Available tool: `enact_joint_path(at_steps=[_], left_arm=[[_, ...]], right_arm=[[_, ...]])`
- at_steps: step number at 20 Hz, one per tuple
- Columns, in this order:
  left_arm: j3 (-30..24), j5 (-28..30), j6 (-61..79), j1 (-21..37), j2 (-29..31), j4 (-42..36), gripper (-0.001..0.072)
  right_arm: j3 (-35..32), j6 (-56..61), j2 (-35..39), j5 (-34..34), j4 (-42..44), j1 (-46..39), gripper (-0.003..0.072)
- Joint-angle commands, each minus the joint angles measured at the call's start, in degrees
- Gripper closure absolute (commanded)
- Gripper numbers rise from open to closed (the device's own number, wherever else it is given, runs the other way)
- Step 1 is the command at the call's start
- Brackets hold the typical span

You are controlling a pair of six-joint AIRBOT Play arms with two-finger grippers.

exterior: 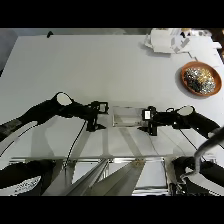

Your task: Fold the box and place the chain.

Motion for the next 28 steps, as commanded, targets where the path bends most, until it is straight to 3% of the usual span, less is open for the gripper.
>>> enact_joint_path(at_steps=[1, 15, 28], left_arm=[[-0.3, 1.7, 10.7, 0.3, -3.3, -8.4, 0.0004], [0.2, 3.4, 13.8, -3.4, -7.9, -13.9, 0.0003], [0.2, 3.5, 14.3, -4.0, -8.1, -16.0, 0.0015]], right_arm=[[0.0, 0.0, 0.0, 0.0, 0.0, 0.0, 0.0271], [0.0, 0.0, 0.0, 0.0, 0.0, 0.0, 0.0271], [0.0, 0.0, 0.0, 0.0, 0.0, 0.0, 0.0271]])
